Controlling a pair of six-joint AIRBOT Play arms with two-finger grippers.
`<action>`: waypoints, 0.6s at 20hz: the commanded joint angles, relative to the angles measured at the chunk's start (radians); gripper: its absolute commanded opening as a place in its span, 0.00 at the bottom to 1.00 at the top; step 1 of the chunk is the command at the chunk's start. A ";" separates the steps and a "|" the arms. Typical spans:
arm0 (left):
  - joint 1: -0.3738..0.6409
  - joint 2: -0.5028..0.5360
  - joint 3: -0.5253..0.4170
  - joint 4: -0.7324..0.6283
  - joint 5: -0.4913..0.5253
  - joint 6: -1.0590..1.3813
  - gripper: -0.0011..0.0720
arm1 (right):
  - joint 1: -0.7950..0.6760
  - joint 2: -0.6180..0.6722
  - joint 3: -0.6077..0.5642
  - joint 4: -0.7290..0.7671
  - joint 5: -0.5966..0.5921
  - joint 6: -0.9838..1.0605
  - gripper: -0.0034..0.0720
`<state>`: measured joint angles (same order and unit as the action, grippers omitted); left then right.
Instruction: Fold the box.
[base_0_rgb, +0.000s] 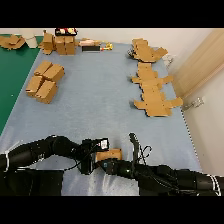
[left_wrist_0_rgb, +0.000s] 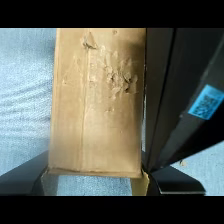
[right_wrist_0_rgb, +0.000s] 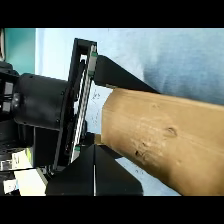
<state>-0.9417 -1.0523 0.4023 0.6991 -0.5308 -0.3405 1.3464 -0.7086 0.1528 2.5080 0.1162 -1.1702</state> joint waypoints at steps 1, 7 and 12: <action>0.000 0.001 0.000 0.000 0.000 0.000 0.65 | 0.001 -0.011 -0.003 -0.003 0.007 0.003 0.05; 0.000 0.001 0.000 0.000 0.000 0.000 0.65 | 0.001 -0.018 -0.014 -0.014 0.005 0.003 0.05; 0.000 0.001 0.000 0.000 0.000 0.000 0.65 | 0.001 -0.038 -0.014 -0.014 0.005 0.055 0.05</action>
